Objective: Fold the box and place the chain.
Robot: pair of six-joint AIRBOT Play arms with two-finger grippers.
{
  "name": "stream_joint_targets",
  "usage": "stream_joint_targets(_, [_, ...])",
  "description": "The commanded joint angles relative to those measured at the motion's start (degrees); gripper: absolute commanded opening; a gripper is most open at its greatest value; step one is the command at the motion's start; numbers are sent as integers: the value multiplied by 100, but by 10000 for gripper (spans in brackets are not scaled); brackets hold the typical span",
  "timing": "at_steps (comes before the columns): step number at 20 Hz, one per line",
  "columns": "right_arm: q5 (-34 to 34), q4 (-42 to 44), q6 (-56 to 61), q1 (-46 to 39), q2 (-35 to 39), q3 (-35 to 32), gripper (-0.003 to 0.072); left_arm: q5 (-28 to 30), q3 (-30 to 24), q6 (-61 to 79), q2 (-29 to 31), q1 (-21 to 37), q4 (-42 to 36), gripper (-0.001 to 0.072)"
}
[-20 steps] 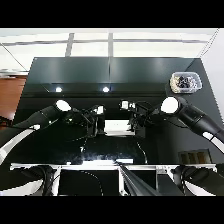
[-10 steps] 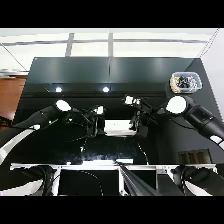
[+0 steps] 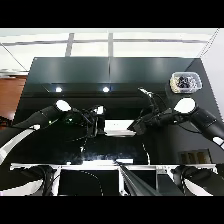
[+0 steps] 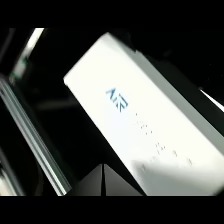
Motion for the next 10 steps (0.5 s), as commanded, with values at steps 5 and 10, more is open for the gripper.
stream_joint_targets(5, [-769, 1731, 181, 264, -726, -337, 11, 2, 4, -4, -4, 0, 0, 448])
stream_joint_targets(10, [-901, 1163, 404, 264, -890, -337, 11, 2, 4, -4, -4, 0, 0, 448])
